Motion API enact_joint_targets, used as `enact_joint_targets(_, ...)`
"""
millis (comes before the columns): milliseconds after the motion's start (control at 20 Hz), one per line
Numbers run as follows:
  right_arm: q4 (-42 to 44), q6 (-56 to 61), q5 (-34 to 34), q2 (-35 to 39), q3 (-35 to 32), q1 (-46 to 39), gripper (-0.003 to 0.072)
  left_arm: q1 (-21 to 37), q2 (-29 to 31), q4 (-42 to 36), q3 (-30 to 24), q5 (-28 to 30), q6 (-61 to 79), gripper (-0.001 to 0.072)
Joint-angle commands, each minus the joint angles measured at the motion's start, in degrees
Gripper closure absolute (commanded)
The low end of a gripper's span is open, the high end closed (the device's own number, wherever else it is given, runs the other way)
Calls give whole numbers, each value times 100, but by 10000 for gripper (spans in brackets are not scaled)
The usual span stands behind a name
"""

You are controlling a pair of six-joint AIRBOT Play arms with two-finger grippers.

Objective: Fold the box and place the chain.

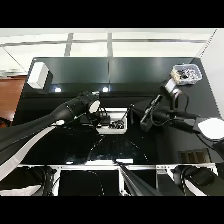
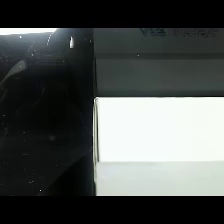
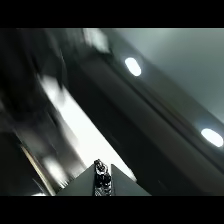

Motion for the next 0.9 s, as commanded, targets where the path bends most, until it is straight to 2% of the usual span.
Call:
enact_joint_targets(0, 1829, 63, -74, 85, 232, -7, 672, 0, -2, 0, 4, 2, 0, 682)
enact_joint_targets(100, 2420, 55, -74, 85, 323, -7, 673, 0, -2, 0, 4, 2, 0, 682)
enact_joint_targets(250, 2852, 46, -72, 83, 402, -7, 673, 0, -2, 0, 4, 2, 0, 682)
enact_joint_targets(400, 2503, 70, 83, 0, 389, 0, 672, 0, -2, 0, 4, 0, 0, 682)
enact_joint_targets(700, 2463, 92, 157, -575, 79, 245, 664, 0, -2, 0, 4, 15, 0, 682)
enact_joint_targets(750, 2455, 92, 149, -708, 46, 278, 533, 0, -2, 0, 4, 15, 0, 682)
enact_joint_targets(800, 2393, 94, 146, -809, 42, 289, 448, 0, -2, 0, 4, 13, 0, 682)
enact_joint_targets(850, 2347, 92, 138, -852, 42, 286, 448, 0, -2, 0, 4, 13, 0, 682)
